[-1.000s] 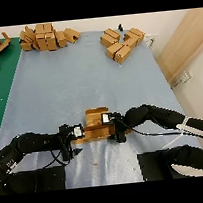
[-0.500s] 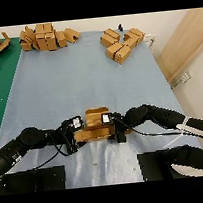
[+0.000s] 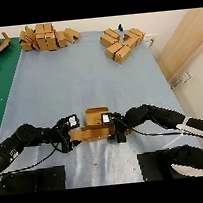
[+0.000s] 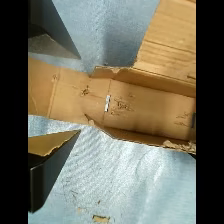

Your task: Fold the box.

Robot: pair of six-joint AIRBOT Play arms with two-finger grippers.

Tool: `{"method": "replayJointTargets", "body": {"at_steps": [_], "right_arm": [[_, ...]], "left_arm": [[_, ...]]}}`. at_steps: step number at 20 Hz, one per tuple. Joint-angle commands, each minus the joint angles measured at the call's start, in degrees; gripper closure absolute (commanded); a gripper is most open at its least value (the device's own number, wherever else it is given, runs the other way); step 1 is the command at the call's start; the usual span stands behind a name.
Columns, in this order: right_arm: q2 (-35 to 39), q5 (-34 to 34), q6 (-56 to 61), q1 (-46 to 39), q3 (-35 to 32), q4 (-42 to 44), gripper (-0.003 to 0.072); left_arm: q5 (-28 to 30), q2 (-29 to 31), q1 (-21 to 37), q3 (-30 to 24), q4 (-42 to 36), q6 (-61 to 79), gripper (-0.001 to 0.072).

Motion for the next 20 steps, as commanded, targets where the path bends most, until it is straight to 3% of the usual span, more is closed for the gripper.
{"method": "replayJointTargets", "body": {"at_steps": [1, 10, 17, 18, 20], "right_arm": [[0.0, 0.0, 0.0, 0.1, 0.0, 0.0, 0.0121], [0.0, 0.0, 0.0, 0.1, 0.0, 0.0, 0.0121], [0.0, 0.0, 0.0, 0.1, 0.0, 0.0, 0.0121], [0.0, 0.0, 0.0, 0.1, 0.0, 0.0, 0.0121], [0.0, 0.0, 0.0, 0.1, 0.0, 0.0, 0.0121]], "left_arm": [[0.3, 0.1, 0.3, 0.1, -0.5, 0.0, 0.0046], [1.9, -2.3, 0.0, 0.2, -4.0, -0.2, 0.0046], [4.8, -4.9, -5.4, 1.3, -4.0, 0.8, 0.0048], [4.8, -4.9, -5.4, 1.3, -4.0, 1.0, 0.0095], [4.8, -4.9, -5.4, 1.4, -3.7, 1.7, 0.0408]]}}
